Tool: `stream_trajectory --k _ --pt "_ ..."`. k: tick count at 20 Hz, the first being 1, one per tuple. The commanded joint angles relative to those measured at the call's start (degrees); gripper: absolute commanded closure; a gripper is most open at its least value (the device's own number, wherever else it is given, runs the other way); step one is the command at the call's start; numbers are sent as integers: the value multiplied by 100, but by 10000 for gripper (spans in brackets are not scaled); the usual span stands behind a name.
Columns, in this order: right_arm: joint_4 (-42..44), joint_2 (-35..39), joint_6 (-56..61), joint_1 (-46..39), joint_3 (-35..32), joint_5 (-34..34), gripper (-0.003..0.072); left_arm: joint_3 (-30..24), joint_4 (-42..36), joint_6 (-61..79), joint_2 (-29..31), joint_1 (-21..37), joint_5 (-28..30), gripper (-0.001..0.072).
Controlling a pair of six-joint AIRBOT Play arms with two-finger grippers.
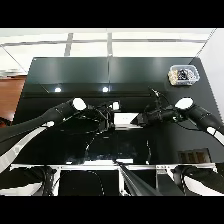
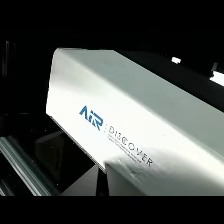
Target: Fold the box and place the chain.
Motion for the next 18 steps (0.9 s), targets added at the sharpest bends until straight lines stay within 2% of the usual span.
stream_trajectory --k 1,3,6,8,10,11,13,17,18 --pt "-293 -37 136 -2 15 -175 630 -4 -63 -2 0 -2 2 377" --pt "-295 85 44 -4 181 39 630 -4 -63 -2 0 -2 0 377" --pt "-505 514 -63 -243 721 876 630 13 -61 -2 9 0 -2 376" --pt "-1029 984 90 -678 979 1296 630 125 -59 -4 33 2 -13 376" --pt "-1443 1495 251 -1244 1001 1423 630 275 -57 -7 101 7 -11 375" --pt "-1657 1714 367 -1541 1001 1561 630 350 -52 -72 122 9 -13 346" --pt "-1974 2033 485 -2033 1001 1923 630 483 -52 -219 153 2 -70 -6" --pt "-2065 2332 496 -2544 1001 2288 630 859 -90 -234 153 -33 -728 -8" --pt "-2070 2332 496 -2542 999 2267 630 962 -262 -232 151 -101 -704 -7"
